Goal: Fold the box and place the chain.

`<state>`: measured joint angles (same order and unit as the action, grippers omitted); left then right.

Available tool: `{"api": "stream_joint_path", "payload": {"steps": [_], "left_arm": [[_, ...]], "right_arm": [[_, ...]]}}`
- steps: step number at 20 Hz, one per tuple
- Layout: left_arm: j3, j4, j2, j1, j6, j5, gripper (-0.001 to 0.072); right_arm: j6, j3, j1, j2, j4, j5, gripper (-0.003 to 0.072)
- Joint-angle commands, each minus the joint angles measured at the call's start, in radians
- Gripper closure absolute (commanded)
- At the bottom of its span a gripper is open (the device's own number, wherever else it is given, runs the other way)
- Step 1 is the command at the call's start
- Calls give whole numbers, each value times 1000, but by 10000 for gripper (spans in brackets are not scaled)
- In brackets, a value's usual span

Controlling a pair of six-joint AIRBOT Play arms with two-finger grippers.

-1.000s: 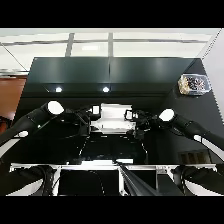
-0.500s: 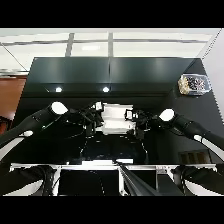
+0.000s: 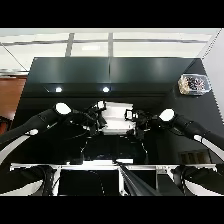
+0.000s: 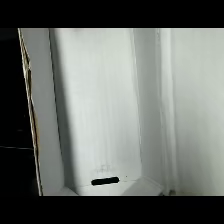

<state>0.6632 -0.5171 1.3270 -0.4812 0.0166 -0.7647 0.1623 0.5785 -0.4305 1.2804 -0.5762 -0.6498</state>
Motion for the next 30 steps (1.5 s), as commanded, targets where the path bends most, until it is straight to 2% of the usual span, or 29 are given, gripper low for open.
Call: {"api": "stream_joint_path", "payload": {"steps": [1, 2, 3, 4, 7, 9, 12, 14, 15, 17, 18, 20, 22, 25, 28, 30], "left_arm": [[1, -40, 0, -2, -10, -3, 367], [2, -48, -3, -1, -14, -3, 435], [10, -89, -15, 0, -31, -3, 620], [23, -151, -31, 5, -96, -4, 659], [62, -390, -116, 65, -362, -48, 679], [64, -484, -191, 143, -481, -100, 679], [64, -544, -275, 327, -718, -213, 679], [55, -571, -274, 444, -857, -320, 679], [29, -570, -269, 496, -990, -320, 679], [-44, -534, -252, 568, -1288, -311, 678], [-84, -460, -231, 597, -1350, -323, 678], [-144, -259, -165, 617, -1247, -369, 678], [-162, -128, -76, 590, -1141, -396, 680], [-147, -97, 29, 495, -1141, -327, 680], [-113, 34, 90, 412, -1054, -302, 680], [-81, 53, 108, 374, -1034, -301, 680]], "right_arm": [[-1, 1, -1, 0, 0, 0, 276], [-1, 1, -1, 0, 0, -1, 276], [-1, 1, -1, 0, 0, -1, 277], [-1, 1, -1, 0, 0, -1, 276], [-1, 1, -1, 0, 0, 0, 276], [-1, 1, -1, 0, 0, 0, 277], [-1, 1, -1, 0, 0, -1, 276], [-1, 1, -1, 0, 0, -1, 276], [-1, 1, -1, 0, 0, -1, 276], [-1, 1, -1, 0, 0, -1, 276], [-1, 1, -1, 0, 0, -1, 276], [-1, 1, -1, 0, 0, -1, 276], [-1, 1, -1, 0, 0, -1, 276], [-1, 1, -1, 0, 0, -2, 276], [-1, 1, -1, 0, 0, -4, 277], [-1, 1, -1, 0, 0, -4, 277]]}}
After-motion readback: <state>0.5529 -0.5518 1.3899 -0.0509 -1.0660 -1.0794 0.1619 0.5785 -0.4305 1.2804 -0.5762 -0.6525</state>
